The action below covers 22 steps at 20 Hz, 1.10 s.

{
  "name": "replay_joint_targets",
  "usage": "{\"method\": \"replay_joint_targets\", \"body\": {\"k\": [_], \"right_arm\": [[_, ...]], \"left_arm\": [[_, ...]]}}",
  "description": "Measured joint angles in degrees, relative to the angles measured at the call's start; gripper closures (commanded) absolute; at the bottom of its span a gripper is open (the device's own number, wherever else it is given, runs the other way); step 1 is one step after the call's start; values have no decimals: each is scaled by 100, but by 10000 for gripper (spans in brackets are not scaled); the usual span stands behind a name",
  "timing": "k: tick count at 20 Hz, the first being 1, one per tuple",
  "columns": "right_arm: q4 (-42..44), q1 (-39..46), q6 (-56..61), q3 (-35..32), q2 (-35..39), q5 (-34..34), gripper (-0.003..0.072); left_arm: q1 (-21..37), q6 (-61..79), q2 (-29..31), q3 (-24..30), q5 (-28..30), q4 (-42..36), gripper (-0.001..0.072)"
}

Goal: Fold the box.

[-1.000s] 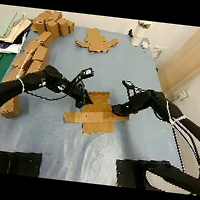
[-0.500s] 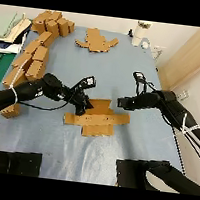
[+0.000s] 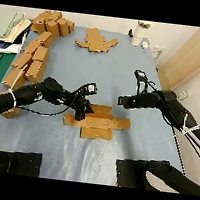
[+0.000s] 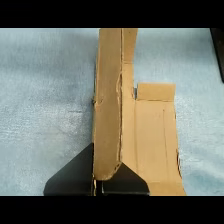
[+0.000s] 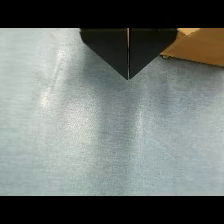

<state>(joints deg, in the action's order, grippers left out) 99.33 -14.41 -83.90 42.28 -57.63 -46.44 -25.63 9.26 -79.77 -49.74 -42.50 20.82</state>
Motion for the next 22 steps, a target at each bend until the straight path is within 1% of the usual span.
{"method": "replay_joint_targets", "body": {"k": [11,14,19,22], "right_arm": [[37,0,7,0,7,-2,683],[144,0,7,0,11,-107,682],[208,0,341,0,160,-730,682],[236,0,820,0,354,-1416,683]], "left_arm": [[-9,-26,-122,39,-221,-20,699],[-9,-26,-129,39,-219,-20,700],[-9,-28,-129,39,-208,-24,699],[-9,-28,-129,39,-205,-24,700]]}}
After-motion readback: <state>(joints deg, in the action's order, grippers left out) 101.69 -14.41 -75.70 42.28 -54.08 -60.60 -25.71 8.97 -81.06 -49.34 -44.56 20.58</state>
